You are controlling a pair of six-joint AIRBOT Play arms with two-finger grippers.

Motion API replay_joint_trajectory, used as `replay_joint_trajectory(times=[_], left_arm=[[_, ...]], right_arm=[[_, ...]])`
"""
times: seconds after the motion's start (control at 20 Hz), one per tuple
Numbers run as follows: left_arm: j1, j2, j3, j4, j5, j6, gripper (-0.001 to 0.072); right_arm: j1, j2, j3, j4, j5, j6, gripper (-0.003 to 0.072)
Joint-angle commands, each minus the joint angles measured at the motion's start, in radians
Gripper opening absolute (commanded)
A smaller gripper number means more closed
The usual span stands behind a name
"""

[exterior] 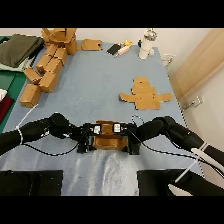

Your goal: Fold the box.

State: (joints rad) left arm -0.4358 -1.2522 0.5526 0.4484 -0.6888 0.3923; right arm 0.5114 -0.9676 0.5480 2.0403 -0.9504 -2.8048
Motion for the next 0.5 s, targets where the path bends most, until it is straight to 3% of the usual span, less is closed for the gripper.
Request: replay_joint_trajectory(times=[0.0,0.1,0.3,0.45], left_arm=[[0.001,0.0,0.001,0.0,0.0,0.0,0.0531],[0.001,0.0,0.001,0.0,0.0,0.0,0.0531],[0.001,0.0,0.001,0.0,0.0,0.0,0.0531],[0.001,0.0,0.001,0.0,0.0,0.0,0.0531]], right_arm=[[0.0,0.109,0.002,-0.043,-0.135,0.256,0.0714],[0.0,0.166,0.001,-0.001,-0.203,0.51,0.0713],[0.0,0.221,0.001,0.157,-0.26,0.786,0.0713],[0.008,0.221,0.001,0.23,-0.217,0.951,0.0712]])
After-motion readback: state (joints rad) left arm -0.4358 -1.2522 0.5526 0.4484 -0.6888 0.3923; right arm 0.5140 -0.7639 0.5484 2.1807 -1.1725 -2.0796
